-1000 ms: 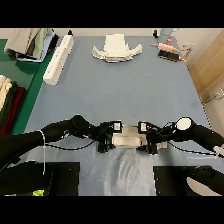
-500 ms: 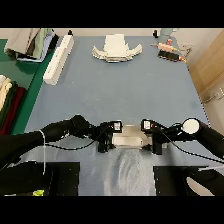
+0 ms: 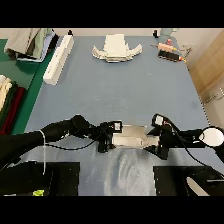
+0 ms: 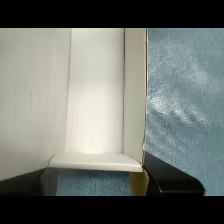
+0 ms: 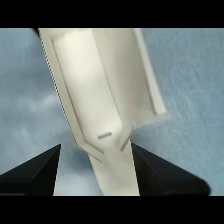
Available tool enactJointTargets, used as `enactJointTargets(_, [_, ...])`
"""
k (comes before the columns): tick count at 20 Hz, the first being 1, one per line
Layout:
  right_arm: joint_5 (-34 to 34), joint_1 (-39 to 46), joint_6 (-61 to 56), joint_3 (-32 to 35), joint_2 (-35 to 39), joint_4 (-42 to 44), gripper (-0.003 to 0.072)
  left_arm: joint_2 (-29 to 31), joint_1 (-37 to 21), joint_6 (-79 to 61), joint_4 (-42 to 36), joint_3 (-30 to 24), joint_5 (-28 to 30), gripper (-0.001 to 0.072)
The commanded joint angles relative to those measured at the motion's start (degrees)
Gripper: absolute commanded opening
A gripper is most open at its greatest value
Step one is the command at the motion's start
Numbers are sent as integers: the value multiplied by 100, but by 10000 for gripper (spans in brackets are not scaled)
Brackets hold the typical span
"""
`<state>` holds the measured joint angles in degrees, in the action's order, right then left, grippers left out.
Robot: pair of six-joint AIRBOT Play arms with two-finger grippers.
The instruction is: Fold the box.
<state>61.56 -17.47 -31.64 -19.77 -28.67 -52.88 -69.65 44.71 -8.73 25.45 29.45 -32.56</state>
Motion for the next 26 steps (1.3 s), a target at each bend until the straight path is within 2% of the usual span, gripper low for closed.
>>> enactJointTargets(1, [4,0,-2765,-4,315,1464,720,0,-4,2,0,7,2,483])
enactJointTargets(3, [-15,0,-4009,-4,289,1971,720,0,-4,0,0,7,2,483])
enactJointTargets(10, [-83,-7,-4811,0,131,1954,713,0,-4,2,0,7,2,483])
enactJointTargets(11, [-105,-7,-4802,2,-11,1954,543,0,-4,2,0,7,2,483])
enactJointTargets(12, [-195,-11,-4774,2,-205,1956,300,0,-4,2,0,7,2,483])
enactJointTargets(13, [-321,-24,-4708,0,-461,2009,264,0,-4,2,0,7,0,483])
enactJointTargets(16, [-560,-50,-3580,-79,-1259,2712,267,0,-4,2,0,7,2,483])
enactJointTargets(18, [-767,-48,-3110,-413,-1755,2813,268,0,-4,2,0,7,2,483])
enactJointTargets(20, [-1082,-48,-3034,-885,-2170,2540,268,0,-4,2,0,7,0,483])
enactJointTargets(22, [-1239,-48,-3049,-1292,-2608,1794,267,0,-4,2,0,7,2,483])
enactJointTargets(26, [-1261,-81,-2820,-1429,-3541,1488,266,0,-4,2,0,7,2,483])
